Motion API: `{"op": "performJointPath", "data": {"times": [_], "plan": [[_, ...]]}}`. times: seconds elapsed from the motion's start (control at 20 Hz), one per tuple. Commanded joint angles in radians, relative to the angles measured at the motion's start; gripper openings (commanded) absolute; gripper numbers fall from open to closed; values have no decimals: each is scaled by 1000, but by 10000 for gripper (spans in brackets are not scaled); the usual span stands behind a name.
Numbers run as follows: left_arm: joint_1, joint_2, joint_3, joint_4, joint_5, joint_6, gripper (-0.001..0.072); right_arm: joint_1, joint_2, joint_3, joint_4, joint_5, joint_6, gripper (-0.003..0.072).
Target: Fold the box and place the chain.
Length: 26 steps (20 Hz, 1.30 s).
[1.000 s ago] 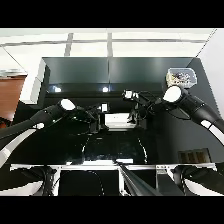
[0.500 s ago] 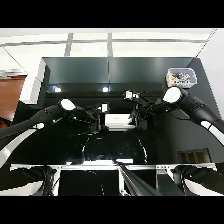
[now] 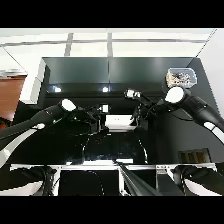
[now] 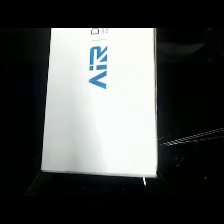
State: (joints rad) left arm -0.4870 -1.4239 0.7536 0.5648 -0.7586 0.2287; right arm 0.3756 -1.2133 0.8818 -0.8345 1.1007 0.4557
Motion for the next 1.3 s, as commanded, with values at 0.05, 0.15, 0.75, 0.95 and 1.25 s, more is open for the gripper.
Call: {"op": "performJointPath", "data": {"times": [0.05,0.15,0.75,0.95,1.25], "plan": [[0,0,0,-1,3,-1,292,-60,69,7,72,56,261,295],[0,0,0,0,3,-1,292,-87,68,-6,72,119,452,146],[0,0,0,0,3,-1,293,-56,-135,-39,337,-32,547,10],[0,0,0,0,3,-1,294,-56,-190,-44,267,-34,584,10],[0,0,0,-5,-5,-1,294,-56,-200,-44,258,-83,584,10]]}}
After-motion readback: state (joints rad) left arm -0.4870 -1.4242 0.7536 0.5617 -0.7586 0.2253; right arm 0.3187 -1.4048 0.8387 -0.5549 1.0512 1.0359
